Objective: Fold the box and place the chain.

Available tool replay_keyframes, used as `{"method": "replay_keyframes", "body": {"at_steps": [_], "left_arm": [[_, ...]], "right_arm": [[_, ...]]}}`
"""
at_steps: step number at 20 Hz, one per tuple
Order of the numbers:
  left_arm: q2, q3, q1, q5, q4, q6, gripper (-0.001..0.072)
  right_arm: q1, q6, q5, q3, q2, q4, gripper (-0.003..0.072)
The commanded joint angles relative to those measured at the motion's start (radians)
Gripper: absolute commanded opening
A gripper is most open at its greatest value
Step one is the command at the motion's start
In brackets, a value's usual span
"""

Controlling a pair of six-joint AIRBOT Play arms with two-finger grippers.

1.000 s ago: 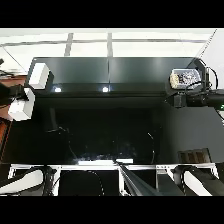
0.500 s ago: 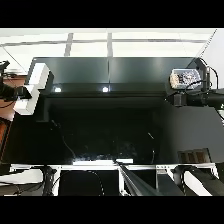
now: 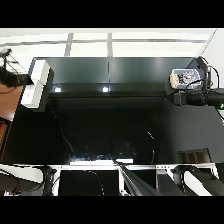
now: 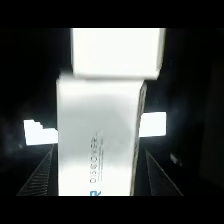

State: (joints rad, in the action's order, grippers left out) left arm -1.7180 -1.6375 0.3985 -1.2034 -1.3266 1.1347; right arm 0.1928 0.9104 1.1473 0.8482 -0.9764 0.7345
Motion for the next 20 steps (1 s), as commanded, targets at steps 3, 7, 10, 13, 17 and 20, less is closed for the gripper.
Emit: {"method": "replay_keyframes", "body": {"at_steps": [3,7,10,13,17,20], "left_arm": [[0.021,-0.315,-0.06,-0.215,0.019,0.361,0.0136],[0.216,-0.128,-0.249,-0.161,0.125,0.277,0.0024],[0.475,0.289,-0.439,0.119,0.042,0.234,0.0024],[0.712,0.713,-0.508,0.388,0.022,0.292,0.0024],[0.856,0.924,-0.489,0.46,-0.024,0.309,0.0025],[0.856,0.924,-0.486,0.436,-0.018,0.31,0.0026]], "right_arm": [[-0.108,0.002,-0.167,0.0,-0.011,0.002,0.0016],[-0.252,0.002,-0.358,0.0,-0.071,0.074,0.0016],[-0.272,0.034,-0.391,0.0,-0.14,0.161,0.0016],[-0.259,0.041,-0.473,0.0,-0.179,0.206,0.0016],[-0.253,0.04,-0.498,0.0,-0.18,0.245,0.0017],[-0.253,0.04,-0.498,0.0,-0.18,0.246,0.0017]]}}
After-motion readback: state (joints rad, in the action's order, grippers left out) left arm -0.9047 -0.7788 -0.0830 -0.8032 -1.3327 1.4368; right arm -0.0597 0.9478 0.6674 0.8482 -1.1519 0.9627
